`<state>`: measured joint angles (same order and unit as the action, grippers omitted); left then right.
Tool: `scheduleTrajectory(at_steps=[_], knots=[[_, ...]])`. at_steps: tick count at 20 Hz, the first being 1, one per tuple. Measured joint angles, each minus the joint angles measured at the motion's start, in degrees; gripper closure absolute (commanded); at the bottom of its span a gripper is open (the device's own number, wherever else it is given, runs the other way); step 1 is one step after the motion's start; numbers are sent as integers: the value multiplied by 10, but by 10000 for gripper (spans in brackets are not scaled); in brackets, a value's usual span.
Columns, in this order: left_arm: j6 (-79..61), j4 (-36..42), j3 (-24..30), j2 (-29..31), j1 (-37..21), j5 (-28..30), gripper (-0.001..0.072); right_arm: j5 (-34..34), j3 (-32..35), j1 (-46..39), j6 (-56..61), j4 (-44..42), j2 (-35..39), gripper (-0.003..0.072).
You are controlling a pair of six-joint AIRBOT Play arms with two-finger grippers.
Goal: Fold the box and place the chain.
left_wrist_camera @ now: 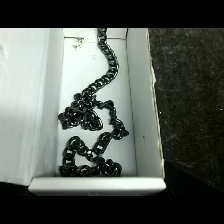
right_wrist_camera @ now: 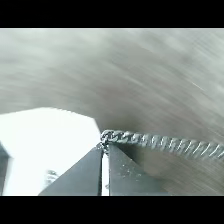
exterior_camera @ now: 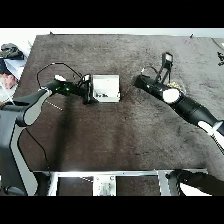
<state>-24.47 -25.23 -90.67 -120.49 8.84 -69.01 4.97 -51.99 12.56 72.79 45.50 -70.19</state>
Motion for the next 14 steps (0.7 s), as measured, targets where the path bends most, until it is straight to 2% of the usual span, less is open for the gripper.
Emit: scheduleTrajectory(at_steps=[4,10,11,12,14], knots=[[0,0,0,0,0,0,295,-30,-61,77,-2,24,9,703],[0,0,0,0,0,0,296,-42,-128,135,-2,40,-54,701],[0,0,0,0,0,0,296,-36,-130,137,-2,43,-66,617],[0,0,0,0,0,0,296,-30,-129,137,-1,44,-75,455],[0,0,0,0,0,0,296,-18,-122,131,-2,47,-85,434]])
